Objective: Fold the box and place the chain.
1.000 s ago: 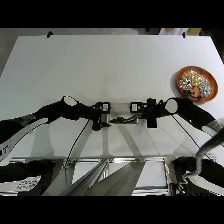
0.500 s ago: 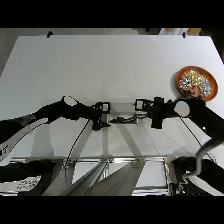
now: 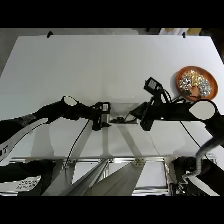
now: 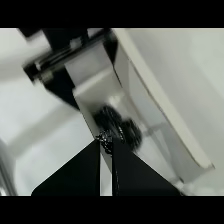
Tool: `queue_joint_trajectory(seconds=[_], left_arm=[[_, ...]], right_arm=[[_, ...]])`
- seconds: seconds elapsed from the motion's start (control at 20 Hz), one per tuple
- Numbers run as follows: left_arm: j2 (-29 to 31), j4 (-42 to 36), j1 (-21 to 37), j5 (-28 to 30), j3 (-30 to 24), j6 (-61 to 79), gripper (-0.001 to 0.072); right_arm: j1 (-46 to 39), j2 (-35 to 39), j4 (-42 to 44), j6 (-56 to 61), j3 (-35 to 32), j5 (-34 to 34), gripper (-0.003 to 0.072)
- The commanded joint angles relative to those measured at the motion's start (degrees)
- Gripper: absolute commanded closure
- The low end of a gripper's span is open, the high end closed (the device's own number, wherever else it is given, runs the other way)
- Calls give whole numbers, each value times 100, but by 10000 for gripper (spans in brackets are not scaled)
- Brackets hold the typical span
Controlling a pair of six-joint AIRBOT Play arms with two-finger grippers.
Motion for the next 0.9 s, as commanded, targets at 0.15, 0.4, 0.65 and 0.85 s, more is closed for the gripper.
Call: queue_joint_trajectory(seconds=[0.15,0.4,0.65,0.85], left_arm=[[4,0,0,2,0,2,557],[4,0,2,2,0,2,557],[4,0,0,2,0,2,557],[4,0,0,2,0,2,557]], right_arm=[[935,-299,848,55,0,-1130,666],[1213,-887,699,59,0,-1537,663],[951,-765,426,55,74,-1158,383],[-9,-315,-229,52,511,-417,549]])
